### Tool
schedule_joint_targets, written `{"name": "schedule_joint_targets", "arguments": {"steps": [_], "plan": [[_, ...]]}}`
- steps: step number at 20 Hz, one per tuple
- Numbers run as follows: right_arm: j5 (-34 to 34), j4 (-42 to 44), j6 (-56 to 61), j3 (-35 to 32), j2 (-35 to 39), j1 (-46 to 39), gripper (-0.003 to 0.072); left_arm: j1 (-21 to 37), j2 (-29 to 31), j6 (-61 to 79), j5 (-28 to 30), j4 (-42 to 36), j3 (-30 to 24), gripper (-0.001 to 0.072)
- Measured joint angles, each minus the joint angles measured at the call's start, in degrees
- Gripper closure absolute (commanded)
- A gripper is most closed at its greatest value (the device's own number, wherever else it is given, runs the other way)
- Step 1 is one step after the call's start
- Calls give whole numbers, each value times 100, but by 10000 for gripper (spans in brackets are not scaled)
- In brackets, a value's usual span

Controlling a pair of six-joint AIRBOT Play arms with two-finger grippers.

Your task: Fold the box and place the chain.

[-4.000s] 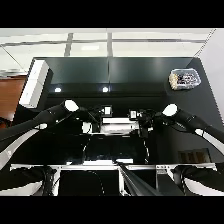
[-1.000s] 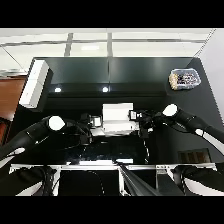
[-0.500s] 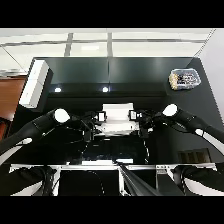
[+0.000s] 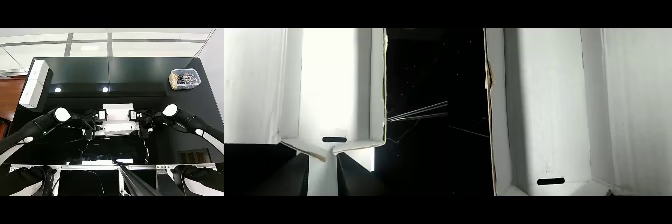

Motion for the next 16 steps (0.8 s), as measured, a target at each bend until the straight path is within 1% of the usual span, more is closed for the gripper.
{"name": "schedule_joint_targets", "arguments": {"steps": [2, 5, 8, 9, 10, 12, 13, 14, 16], "plan": [[0, -2, 0, 0, 0, 0, 424, 0, -57, -2, -74, -212, 0, 494], [-2, -7, 0, 0, 0, 0, 424, -26, -238, 22, -76, -883, 2, 494], [-2, -13, -9, 0, 0, 0, 424, -125, -444, 81, -61, -1307, 4, 500], [-2, -13, -9, 0, 0, 0, 424, -170, -490, 101, -52, -1397, 4, 565], [-2, -13, -7, 0, 0, 0, 424, -208, -522, 105, -33, -1460, 7, 687], [-2, -11, -4, 0, 0, 0, 424, -260, -564, 140, -50, -1497, 7, 677], [-2, -11, -4, 0, 0, 0, 424, -273, -575, 142, -50, -1460, 7, 525], [-2, -9, -4, 0, 0, 0, 424, -284, -581, 140, -46, -1394, 7, 415], [4, -7, -9, 0, 0, 0, 424, -293, -581, 125, -24, -1303, 9, 627]]}}
